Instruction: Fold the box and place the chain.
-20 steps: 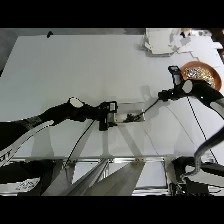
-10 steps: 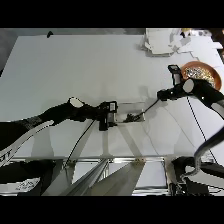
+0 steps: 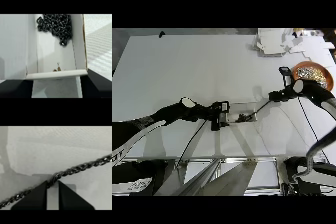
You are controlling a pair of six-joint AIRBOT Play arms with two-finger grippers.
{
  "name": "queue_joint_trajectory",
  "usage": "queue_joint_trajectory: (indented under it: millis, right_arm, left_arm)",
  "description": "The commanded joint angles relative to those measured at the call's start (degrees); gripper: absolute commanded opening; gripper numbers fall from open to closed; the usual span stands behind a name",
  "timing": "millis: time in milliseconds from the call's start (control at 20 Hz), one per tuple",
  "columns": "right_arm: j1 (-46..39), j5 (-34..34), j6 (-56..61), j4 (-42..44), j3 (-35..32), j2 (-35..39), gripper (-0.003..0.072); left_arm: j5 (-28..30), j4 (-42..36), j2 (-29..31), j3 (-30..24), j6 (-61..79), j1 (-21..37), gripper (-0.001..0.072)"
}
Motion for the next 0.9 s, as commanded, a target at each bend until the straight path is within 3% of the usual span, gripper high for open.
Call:
queue_joint_trajectory:
  millis: [0, 200, 450, 700, 850]
  right_arm:
    - [0.1, 1.2, -0.8, 0.4, 0.0, 0.0, 0.0018]
    - [0.1, 3.6, -1.7, 0.0, 0.0, 5.3, 0.0017]
    - [1.3, 13.3, -2.1, 1.6, 0.0, 20.2, 0.0017]
    - [11.0, 22.3, -5.1, 11.0, -0.1, 33.0, 0.0017]
    - [18.9, 21.4, -5.1, 17.3, -0.2, 36.7, 0.0018]
  left_arm:
    - [0.0, 0.0, 0.0, 0.0, 0.0, 0.0, 0.0254]
    - [0.0, 0.0, 0.0, 0.0, 0.0, 0.0, 0.0254]
    - [0.0, 0.0, 0.0, 0.0, 0.0, 0.0, 0.0254]
    - [-0.7, 0.0, 0.0, 0.0, 0.0, 0.0, 0.0254]
    - [-0.9, 0.0, 0.0, 0.0, 0.0, 0.0, 0.0254]
